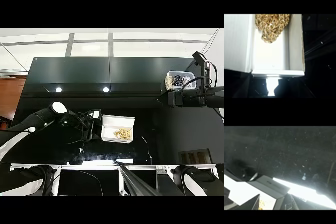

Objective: Fold the box and place the chain.

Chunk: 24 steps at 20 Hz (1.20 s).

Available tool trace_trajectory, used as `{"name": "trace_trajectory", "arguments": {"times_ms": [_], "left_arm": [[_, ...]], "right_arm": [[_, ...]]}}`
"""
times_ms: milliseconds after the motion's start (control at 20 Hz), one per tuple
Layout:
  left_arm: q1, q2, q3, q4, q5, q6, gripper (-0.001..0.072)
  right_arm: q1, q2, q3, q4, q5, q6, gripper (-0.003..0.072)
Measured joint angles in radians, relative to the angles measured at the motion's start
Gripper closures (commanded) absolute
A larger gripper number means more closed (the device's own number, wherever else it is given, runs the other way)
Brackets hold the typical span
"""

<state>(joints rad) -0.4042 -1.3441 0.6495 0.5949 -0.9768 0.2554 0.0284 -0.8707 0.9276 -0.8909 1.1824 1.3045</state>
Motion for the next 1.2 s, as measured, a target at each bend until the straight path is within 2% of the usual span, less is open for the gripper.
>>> {"name": "trace_trajectory", "arguments": {"times_ms": [300,400,450,500,600,650,700,950,1100,1200], "left_arm": [[-0.01,-0.002,0.0,-0.005,0.002,0.0,0.0001],[-0.021,-0.002,0.0,-0.006,0.002,-0.001,0.0032],[-0.026,-0.002,0.0,-0.007,0.003,0.0,0.0115],[-0.03,-0.003,0.0,-0.008,0.005,0.0,0.0264],[-0.034,-0.003,0.0,-0.009,0.006,-0.001,0.0316],[-0.035,-0.003,0.0,-0.009,0.007,-0.001,0.0316],[-0.037,-0.003,0.0,-0.009,0.006,-0.001,0.0316],[-0.039,-0.003,0.0,-0.008,0.006,-0.001,0.0316],[-0.039,-0.003,0.0,-0.006,0.006,-0.001,0.0316],[-0.039,-0.003,0.0,-0.005,0.007,-0.001,0.0315]], "right_arm": [[0.0,0.0,0.0,-0.001,0.0,0.0,0.0225],[0.0,0.0,0.0,-0.001,0.0,0.0,0.0224],[0.0,0.0,0.0,-0.001,0.0,0.0,0.0224],[0.0,0.0,-0.002,-0.002,-0.001,0.0,0.0224],[0.0,-0.001,-0.016,-0.003,-0.002,-0.009,0.0223],[0.0,-0.002,-0.031,-0.003,-0.005,-0.018,0.0163],[0.005,-0.004,-0.047,-0.004,-0.011,-0.028,-0.0034],[0.119,-0.063,-0.1,-0.04,-0.114,-0.136,-0.0034],[0.206,-0.151,-0.09,-0.032,-0.199,-0.187,-0.0034],[0.251,-0.209,-0.08,0.01,-0.204,-0.266,-0.0034]]}}
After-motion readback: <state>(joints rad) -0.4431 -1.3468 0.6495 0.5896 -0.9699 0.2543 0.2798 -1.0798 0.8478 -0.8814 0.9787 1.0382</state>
